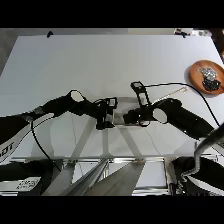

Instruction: Fold the box and place the chain.

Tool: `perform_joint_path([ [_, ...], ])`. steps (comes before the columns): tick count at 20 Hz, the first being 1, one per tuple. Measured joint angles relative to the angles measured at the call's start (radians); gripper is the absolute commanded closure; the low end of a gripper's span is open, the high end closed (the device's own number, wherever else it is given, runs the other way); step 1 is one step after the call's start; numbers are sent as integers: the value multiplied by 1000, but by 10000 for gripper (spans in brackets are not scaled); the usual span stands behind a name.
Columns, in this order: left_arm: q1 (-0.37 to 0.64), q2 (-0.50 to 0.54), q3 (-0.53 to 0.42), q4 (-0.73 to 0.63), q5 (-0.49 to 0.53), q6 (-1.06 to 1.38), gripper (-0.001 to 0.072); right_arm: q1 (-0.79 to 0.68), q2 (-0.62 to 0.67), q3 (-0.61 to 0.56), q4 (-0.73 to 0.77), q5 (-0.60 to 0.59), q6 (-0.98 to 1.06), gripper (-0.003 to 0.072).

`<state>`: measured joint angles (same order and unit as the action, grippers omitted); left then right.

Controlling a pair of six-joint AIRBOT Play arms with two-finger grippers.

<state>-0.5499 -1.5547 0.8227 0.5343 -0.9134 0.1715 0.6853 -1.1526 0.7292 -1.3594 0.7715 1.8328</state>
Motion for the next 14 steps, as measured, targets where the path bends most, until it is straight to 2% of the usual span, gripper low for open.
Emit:
perform_joint_path([
  [1, 0, 0, 0, 0, 0, 0, 218, 0, -9, 0, -1, 0, 0, 565],
  [3, 0, 0, 0, 0, 0, 0, 218, 0, -20, 0, -2, -1, 2, 509],
  [9, 0, 0, 0, 0, 0, 0, 218, 0, -4, 0, 0, 1, 3, 510],
  [14, 0, 0, 0, 0, 0, 0, 218, 0, 128, 1, -20, 32, 3, 510],
])
